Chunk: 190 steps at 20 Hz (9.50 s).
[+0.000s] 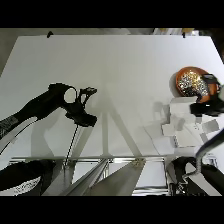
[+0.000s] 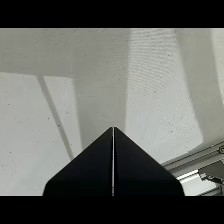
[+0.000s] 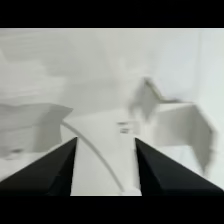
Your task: Fold the box and place the chain.
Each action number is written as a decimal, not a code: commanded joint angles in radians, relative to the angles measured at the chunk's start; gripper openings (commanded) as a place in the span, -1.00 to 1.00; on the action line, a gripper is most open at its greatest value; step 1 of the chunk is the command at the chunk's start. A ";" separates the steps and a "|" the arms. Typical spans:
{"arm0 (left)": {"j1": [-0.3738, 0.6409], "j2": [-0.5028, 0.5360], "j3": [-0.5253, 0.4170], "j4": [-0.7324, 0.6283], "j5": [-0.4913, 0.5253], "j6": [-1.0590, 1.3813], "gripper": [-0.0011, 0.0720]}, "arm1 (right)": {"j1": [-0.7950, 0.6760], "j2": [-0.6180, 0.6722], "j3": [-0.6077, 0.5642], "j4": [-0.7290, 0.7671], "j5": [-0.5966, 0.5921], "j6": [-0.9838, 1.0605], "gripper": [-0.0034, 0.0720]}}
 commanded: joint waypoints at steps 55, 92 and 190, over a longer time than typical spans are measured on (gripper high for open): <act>0.107 -0.010 -0.147 -0.837 0.276 1.085 0.81 | 0.688 0.104 -0.184 0.331 -0.159 0.142 -0.87; 0.043 -0.152 -0.085 -0.729 0.473 1.782 -0.95 | 0.688 0.108 0.021 0.299 0.012 -0.029 0.05; 0.043 -0.150 -0.085 -0.733 0.450 1.781 -0.95 | 0.470 -0.359 -0.280 1.312 -0.395 -2.029 0.09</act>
